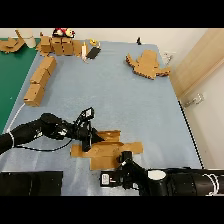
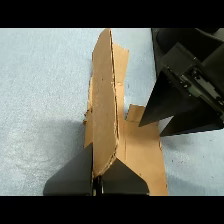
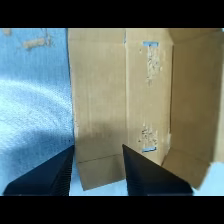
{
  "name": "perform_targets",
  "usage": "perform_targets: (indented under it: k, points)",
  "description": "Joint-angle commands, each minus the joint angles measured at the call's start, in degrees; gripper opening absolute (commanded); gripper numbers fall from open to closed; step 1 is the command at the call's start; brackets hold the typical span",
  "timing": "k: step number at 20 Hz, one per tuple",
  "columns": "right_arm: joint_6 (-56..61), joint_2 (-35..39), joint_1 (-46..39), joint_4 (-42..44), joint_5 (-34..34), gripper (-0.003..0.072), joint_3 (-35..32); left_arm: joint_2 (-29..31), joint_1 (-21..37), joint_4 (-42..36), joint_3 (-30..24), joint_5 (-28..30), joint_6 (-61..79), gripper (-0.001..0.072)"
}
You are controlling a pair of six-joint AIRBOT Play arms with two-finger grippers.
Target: Fold the box.
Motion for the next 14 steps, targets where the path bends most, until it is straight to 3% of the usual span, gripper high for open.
perform_targets:
  k: [1,10,14]
  points:
    - [-0.4,-1.1,0.0,-2.0,0.0,0.0486,0.1,0.0,0.0,0.0,0.0,0.0,0.0,0.0012]
    - [-0.2,-0.5,0.0,-3.5,-2.4,0.0486,4.5,0.0,0.0,0.0,0.0,0.0,0.0,0.0011]
    - [15.9,-0.5,-1.2,-13.2,-2.3,0.0486,4.5,0.0,0.0,0.0,0.0,0.0,0.0,0.0012]
